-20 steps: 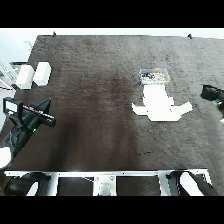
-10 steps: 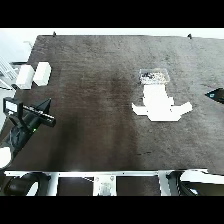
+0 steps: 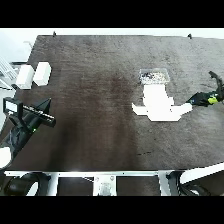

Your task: Fold the box and place the chain.

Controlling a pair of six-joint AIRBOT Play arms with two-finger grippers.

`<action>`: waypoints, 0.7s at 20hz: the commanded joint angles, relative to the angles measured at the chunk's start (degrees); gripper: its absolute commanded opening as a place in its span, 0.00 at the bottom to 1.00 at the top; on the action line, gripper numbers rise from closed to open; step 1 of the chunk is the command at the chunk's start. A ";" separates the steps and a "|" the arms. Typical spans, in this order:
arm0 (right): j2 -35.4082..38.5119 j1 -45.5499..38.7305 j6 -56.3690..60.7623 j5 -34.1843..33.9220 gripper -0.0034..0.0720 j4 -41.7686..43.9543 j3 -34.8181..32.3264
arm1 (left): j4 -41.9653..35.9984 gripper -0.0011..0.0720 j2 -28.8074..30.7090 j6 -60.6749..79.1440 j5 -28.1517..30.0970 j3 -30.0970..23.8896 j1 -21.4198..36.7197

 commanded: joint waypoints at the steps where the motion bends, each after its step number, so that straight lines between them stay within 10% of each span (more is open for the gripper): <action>1: -3.80 1.46 0.46 3.39 0.71 -0.39 0.72 | 0.00 0.05 0.04 0.02 0.02 -0.02 -0.02; 9: -9.03 1.46 0.20 9.18 0.60 5.25 0.61 | 0.00 0.05 0.04 0.02 0.02 -0.02 -0.02; 10: -10.03 1.46 -0.63 9.75 0.51 5.25 0.63 | 0.00 0.05 0.04 0.04 0.02 -0.02 -0.02; 11: -10.64 1.42 -2.93 10.19 0.05 6.12 0.52 | 0.00 0.05 0.04 0.02 0.02 -0.02 -0.02; 14: -8.37 1.29 -6.25 11.50 0.04 13.90 -1.33 | 0.00 0.05 0.04 0.02 0.02 -0.02 -0.02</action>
